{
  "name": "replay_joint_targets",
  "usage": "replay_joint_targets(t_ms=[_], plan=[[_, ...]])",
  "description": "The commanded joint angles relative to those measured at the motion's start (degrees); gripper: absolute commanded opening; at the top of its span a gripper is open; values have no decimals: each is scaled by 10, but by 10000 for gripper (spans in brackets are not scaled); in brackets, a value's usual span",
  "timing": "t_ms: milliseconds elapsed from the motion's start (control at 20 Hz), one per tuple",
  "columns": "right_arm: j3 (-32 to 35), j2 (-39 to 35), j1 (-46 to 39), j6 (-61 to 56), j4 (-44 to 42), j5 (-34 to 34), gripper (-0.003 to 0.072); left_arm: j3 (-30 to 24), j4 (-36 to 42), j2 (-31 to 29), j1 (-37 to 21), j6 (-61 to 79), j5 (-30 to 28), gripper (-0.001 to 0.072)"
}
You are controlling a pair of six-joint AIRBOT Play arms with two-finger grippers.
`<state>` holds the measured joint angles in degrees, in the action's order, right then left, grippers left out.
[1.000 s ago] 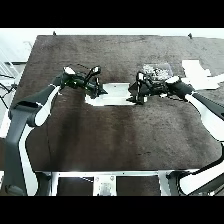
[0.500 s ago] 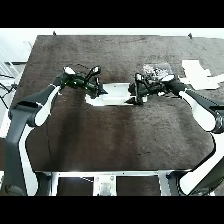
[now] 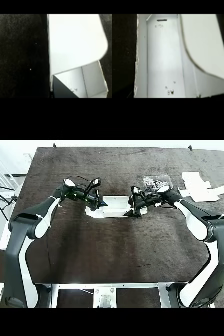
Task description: Fold the box and place the chain.
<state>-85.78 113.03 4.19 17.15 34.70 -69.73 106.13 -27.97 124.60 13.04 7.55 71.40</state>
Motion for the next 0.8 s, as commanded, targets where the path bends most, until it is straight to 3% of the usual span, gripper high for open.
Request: replay_joint_targets(t_ms=[0, 750], plan=[[-17, 14, 4, -6, 12, -9, 693, 0, 0, 0, 0, 0, 0, 19], [-21, 20, 4, -6, 11, -9, 661, 0, 0, 0, 0, 0, 0, 18]])
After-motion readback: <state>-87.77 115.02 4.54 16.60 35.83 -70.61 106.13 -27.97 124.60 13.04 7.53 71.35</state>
